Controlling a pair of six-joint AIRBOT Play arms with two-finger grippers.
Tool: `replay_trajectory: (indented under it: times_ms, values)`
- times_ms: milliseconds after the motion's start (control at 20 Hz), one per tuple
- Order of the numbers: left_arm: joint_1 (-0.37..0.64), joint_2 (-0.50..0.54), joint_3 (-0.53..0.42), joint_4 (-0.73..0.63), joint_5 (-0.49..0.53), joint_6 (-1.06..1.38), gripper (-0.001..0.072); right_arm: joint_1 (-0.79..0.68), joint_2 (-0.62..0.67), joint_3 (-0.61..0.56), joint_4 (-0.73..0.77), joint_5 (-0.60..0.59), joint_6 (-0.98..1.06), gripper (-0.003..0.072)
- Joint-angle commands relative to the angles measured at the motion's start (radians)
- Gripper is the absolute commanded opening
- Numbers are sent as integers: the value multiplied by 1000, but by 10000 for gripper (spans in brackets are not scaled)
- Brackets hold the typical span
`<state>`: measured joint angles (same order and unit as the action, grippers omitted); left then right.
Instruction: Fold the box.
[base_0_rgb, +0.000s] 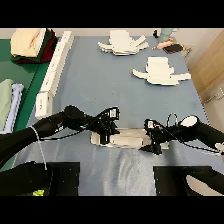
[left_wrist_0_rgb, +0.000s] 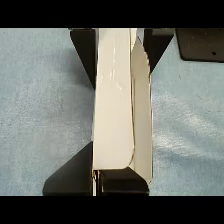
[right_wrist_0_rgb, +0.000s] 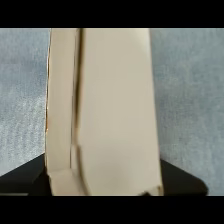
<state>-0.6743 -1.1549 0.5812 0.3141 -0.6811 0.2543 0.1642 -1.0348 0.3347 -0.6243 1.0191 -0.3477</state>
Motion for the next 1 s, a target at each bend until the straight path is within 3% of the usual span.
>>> replay_trajectory:
  times_ms: [0, 50, 100, 150, 950]
  values:
    - [1, 0, 0, 0, -2, 0, 18, 0, -1, 0, 16, -18, -25, 616]
    - [0, 0, 0, 0, -2, 0, 18, 0, -1, 0, 19, -22, -39, 590]
    - [1, 0, 0, 0, -2, 0, 18, 0, -1, 0, 23, -22, -53, 514]
    - [1, 0, 0, 0, -2, 0, 18, 0, -1, 0, 23, -25, -55, 499]
    - [1, 0, 0, 0, -2, 0, 18, 0, 0, 0, -3, -33, -54, 506]
